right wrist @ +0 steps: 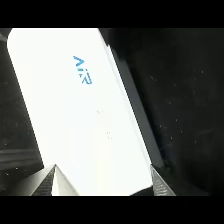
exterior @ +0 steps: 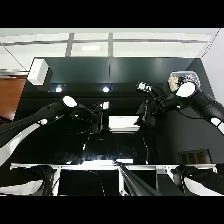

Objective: Fold the box and place the chain.

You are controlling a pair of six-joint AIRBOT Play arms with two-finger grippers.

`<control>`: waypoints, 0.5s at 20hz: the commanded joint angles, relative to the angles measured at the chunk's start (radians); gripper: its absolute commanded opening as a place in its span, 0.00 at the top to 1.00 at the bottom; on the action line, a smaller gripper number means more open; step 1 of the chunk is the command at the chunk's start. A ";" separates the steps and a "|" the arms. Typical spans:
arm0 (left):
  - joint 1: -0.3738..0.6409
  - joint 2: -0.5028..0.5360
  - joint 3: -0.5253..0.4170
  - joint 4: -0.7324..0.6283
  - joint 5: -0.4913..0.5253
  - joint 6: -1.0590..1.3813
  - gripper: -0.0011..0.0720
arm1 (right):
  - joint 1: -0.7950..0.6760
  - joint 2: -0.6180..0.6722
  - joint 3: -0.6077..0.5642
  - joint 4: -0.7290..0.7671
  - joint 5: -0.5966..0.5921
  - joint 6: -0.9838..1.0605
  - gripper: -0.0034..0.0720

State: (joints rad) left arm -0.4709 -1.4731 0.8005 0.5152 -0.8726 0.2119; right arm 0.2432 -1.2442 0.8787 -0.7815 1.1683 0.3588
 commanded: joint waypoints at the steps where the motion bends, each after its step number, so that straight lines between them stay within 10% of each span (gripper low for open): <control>1: -0.001 -0.001 0.001 0.000 -0.002 0.000 0.32 | 0.025 0.001 -0.006 0.003 -0.025 -0.063 0.07; 3: -0.001 -0.001 0.001 0.000 -0.002 0.000 0.32 | 0.040 0.001 -0.006 0.003 -0.033 -0.072 0.08; 4: -0.001 -0.001 0.001 0.000 -0.003 0.000 0.32 | 0.048 0.001 -0.006 0.002 -0.029 -0.072 0.32; 7: -0.001 -0.001 0.001 0.000 -0.003 0.000 0.32 | 0.058 0.001 -0.006 0.003 -0.045 -0.072 0.51; 10: -0.001 -0.001 0.001 0.000 -0.003 0.000 0.32 | 0.058 0.001 -0.006 0.003 -0.046 -0.071 0.53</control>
State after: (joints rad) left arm -0.4709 -1.4731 0.8005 0.5152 -0.8742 0.2123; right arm 0.2958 -1.2434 0.8726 -0.7788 1.1305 0.2913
